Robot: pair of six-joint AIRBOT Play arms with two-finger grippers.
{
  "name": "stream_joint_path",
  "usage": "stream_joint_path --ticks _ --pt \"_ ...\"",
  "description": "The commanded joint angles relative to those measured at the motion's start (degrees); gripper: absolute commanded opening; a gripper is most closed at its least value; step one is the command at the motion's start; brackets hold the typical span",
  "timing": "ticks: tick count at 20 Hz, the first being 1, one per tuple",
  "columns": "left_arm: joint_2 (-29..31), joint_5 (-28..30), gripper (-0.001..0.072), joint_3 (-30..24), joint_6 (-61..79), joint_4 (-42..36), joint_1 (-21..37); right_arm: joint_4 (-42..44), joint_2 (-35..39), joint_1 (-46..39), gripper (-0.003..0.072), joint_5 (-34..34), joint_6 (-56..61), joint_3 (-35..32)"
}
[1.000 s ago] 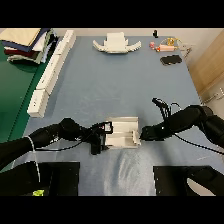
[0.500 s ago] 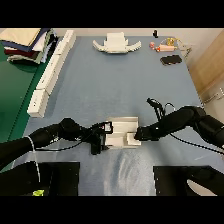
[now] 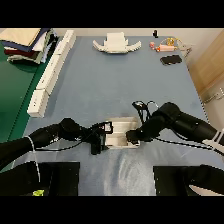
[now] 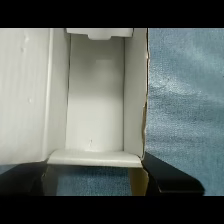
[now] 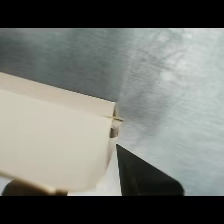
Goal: Fold the box.
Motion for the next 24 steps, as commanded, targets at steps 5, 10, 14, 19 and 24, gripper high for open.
stream_joint_path --ticks 5,10,14,19,24 --pt "0.0 0.0 0.0445 0.0 0.0 0.0 0.0 -10.4 -6.8 6.3 0.0416 -4.5 17.9 4.5" --pt "0.0 0.0 0.0445 0.0 0.0 0.0 0.0 -10.3 -8.7 6.5 0.0415 -2.4 20.0 4.5" --pt "0.0 0.0 0.0444 0.0 0.0 0.0 0.0 -10.2 -10.3 7.2 0.0289 -1.4 21.4 4.5" --pt "0.0 0.0 0.0444 0.0 0.0 0.0 0.0 -10.4 -10.4 7.2 0.0006 -1.5 21.3 4.5" --pt "0.0 0.0 0.0445 0.0 0.0 0.0 0.0 -10.4 -10.3 7.2 0.0007 -1.5 21.3 4.5"
